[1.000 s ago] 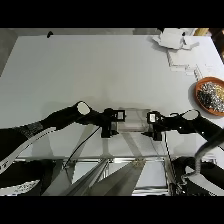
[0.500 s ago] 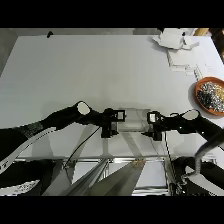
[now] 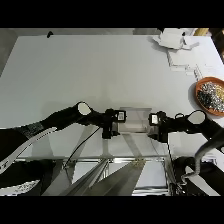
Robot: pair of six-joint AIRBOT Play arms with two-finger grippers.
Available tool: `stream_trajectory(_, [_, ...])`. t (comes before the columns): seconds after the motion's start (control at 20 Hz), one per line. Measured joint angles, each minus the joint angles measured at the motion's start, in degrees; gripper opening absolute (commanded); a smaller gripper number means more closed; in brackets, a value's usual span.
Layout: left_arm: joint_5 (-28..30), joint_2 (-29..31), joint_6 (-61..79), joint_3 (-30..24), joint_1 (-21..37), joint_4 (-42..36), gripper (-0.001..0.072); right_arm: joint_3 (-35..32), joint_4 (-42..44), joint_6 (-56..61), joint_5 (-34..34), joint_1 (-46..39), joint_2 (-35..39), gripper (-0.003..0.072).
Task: Fold the box and place the chain.
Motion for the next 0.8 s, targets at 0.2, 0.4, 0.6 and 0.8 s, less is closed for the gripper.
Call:
stream_trajectory(0.2, [0.1, 0.0, 0.0, 0.0, 0.0, 0.1, 0.0314, 0.0, -10.1, 11.3, 3.4, 0.0, 8.1, 0.0690])
stream_trajectory(0.4, [0.1, 0.0, 0.0, 0.0, 0.0, 0.0, 0.0314, 0.0, -12.2, 17.9, 5.0, 0.0, 16.0, 0.0689])
stream_trajectory(0.6, [0.1, 0.0, 0.0, 0.0, 0.0, 0.0, 0.0314, 0.0, -6.3, 20.2, 6.9, 0.0, 21.1, 0.0681])
stream_trajectory(0.8, [0.1, 0.0, 0.0, 0.0, 0.0, 0.0, 0.0313, 0.0, 0.2, 21.0, 10.4, 0.0, 22.9, 0.0636])
